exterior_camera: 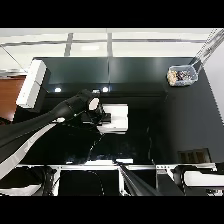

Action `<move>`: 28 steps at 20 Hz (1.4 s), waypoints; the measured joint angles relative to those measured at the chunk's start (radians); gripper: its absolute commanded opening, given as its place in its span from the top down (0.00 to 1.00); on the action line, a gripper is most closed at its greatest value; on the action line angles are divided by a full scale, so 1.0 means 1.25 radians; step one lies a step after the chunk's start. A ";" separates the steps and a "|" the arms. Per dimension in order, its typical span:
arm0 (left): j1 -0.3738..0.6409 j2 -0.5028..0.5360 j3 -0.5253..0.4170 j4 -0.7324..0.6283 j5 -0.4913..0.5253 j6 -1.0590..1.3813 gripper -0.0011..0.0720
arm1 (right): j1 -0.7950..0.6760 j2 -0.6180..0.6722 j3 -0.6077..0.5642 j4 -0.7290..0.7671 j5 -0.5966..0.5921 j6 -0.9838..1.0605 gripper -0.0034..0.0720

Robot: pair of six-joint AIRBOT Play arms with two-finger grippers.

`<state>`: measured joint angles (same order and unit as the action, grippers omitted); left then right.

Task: Fold the box and place the chain.

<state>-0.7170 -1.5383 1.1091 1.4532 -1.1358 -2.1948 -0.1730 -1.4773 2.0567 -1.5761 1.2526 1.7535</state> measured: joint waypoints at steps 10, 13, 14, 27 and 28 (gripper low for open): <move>0.000 0.000 0.000 0.000 0.001 0.000 0.95 | 0.150 0.284 -0.070 0.148 0.250 -0.069 0.94; 0.000 0.000 0.000 0.000 0.001 0.000 0.95 | 0.227 0.322 -0.117 0.222 0.315 -0.081 0.94; 0.000 0.000 0.000 0.000 0.001 0.000 0.95 | 0.257 0.329 -0.135 0.252 0.323 -0.083 0.94; 0.000 0.000 0.000 0.000 0.001 0.000 0.95 | 0.526 0.341 -0.482 0.427 0.007 -0.077 0.94; 0.000 0.000 0.000 0.000 0.002 0.000 0.95 | 0.531 0.341 -0.516 0.437 -0.023 -0.076 0.94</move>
